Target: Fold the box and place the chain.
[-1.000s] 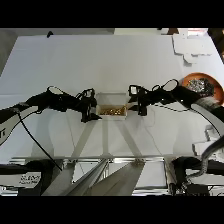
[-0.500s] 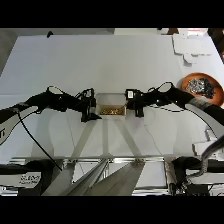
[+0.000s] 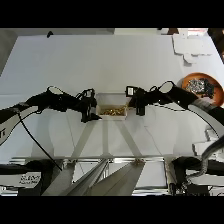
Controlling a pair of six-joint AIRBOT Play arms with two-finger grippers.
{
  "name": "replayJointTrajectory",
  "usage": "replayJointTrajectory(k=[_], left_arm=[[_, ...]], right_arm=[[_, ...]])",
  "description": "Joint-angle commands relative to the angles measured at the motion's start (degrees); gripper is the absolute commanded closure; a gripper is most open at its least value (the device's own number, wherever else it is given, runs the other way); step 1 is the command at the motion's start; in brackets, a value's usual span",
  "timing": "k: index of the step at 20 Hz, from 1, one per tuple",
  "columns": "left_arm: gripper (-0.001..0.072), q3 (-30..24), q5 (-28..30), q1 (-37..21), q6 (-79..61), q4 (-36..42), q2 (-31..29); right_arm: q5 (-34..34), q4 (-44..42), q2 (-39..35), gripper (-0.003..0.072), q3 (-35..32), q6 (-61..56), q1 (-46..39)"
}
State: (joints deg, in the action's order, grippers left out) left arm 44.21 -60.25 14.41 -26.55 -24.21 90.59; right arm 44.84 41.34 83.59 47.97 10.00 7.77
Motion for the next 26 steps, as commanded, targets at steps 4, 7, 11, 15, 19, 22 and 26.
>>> replayJointTrajectory(k=[4, 7, 11, 15, 19, 22, 26], left_arm=[[0.0315, -0.02, 0.04, -0.02, 0.0, -0.02, 0.0], [0.0315, -0.02, 0.04, -0.02, 0.0, -0.02, 0.0], [0.0315, -0.02, 0.04, -0.02, 0.0, -0.02, 0.0], [0.0315, -0.02, 0.04, -0.04, 0.0, 0.0, 0.0], [0.0315, -0.02, 0.04, -0.02, 0.0, 0.0, 0.0], [0.0315, -0.02, 0.04, -0.02, 0.0, 0.0, 0.0], [0.0315, -0.02, 0.04, -0.02, 0.0, -0.02, 0.0]], right_arm=[[-0.46, 3.32, -9.55, 0.0672, 0.0, -13.49, 2.78], [-0.74, 6.6, -11.96, 0.0672, 0.22, -18.97, 8.37], [-2.58, 13.79, -11.43, 0.0672, 3.43, -32.79, 16.59], [-5.92, 23.87, -7.48, 0.0671, 7.65, -49.88, 21.55], [-0.48, 24.94, -3.76, 0.0379, 9.99, -60.08, 24.0], [10.69, 26.67, -4.04, 0.0477, 14.49, -65.48, 25.49], [22.32, 27.96, -4.04, 0.0488, 23.8, -70.29, 22.51]])
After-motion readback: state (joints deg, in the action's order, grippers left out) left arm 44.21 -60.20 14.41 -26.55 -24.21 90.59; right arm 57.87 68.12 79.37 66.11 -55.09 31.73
